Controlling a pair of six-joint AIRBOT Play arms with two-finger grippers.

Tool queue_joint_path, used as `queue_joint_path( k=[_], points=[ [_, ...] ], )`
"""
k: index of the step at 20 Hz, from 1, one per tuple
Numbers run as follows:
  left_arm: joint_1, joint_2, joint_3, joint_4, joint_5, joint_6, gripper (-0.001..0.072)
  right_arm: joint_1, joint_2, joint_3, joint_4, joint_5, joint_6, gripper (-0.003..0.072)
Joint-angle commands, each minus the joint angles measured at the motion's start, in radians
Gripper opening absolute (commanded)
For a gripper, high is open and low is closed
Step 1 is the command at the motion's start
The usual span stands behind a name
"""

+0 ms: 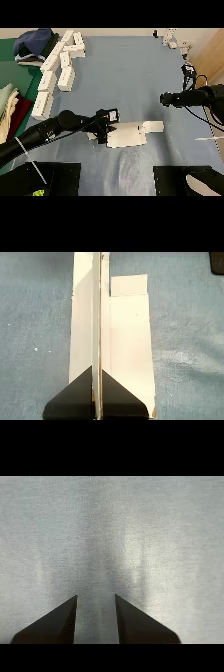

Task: Fold the box.

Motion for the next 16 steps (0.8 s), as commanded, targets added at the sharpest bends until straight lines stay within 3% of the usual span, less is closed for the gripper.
queue_joint_path(
  k=[1,4,6,8,10,12,16],
  points=[
    [-0.051,0.008,-0.045,0.005,0.095,0.007,0.0009,0.0,-0.001,0.001,-0.002,0.006,0.014,0.0368],
    [0.01,0.006,0.012,0.048,0.009,-0.016,0.0009,0.0,-0.001,0.001,0.006,0.006,0.014,0.0368],
    [0.108,-0.029,0.085,0.093,-0.159,-0.047,0.0009,0.0,-0.001,0.001,0.017,0.006,0.014,0.0368],
    [0.222,-0.116,0.177,0.098,-0.36,-0.045,0.0009,0.0,-0.001,0.001,0.027,0.009,0.014,0.0368],
    [0.29,-0.22,0.273,0.08,-0.489,-0.037,0.0009,0.0,-0.001,0.0,0.027,0.009,0.014,0.0368],
    [0.316,-0.299,0.338,0.014,-0.535,-0.011,0.0011,0.0,-0.001,0.0,0.027,0.009,0.014,0.0368],
    [0.309,-0.343,0.351,-0.084,-0.534,0.068,0.001,0.0,-0.002,0.0,0.027,0.009,0.014,0.0368]
  ],
)
